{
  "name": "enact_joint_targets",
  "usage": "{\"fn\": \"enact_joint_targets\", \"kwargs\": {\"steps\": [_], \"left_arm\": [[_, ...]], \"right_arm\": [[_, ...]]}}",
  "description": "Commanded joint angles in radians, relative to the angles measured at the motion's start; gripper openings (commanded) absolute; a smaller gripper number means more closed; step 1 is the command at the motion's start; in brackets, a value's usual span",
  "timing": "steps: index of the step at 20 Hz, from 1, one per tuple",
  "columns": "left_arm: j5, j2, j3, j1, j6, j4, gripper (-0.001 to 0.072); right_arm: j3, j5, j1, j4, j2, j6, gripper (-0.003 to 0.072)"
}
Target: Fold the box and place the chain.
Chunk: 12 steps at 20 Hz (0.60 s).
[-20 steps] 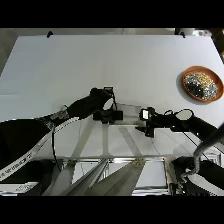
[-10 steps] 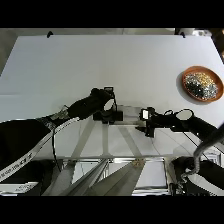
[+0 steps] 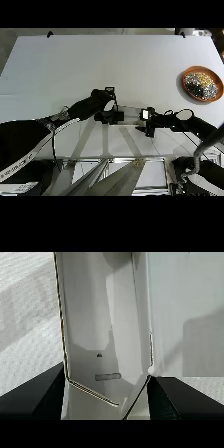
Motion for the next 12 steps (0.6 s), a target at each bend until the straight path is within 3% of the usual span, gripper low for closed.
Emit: {"fn": "enact_joint_targets", "kwargs": {"steps": [1,6,12], "left_arm": [[-0.021,0.029,0.001,-0.002,0.0,0.008,0.0295],[-0.041,0.092,0.001,-0.013,0.0,0.016,0.0295],[-0.072,0.219,0.001,0.013,0.002,0.154,0.0295]], "right_arm": [[0.0,0.0,0.001,0.0,0.0,0.0,0.0401],[0.0,0.0,0.001,0.0,0.0,0.0,0.0401],[0.0,0.0,0.001,0.001,0.0,0.0,0.0401]]}}
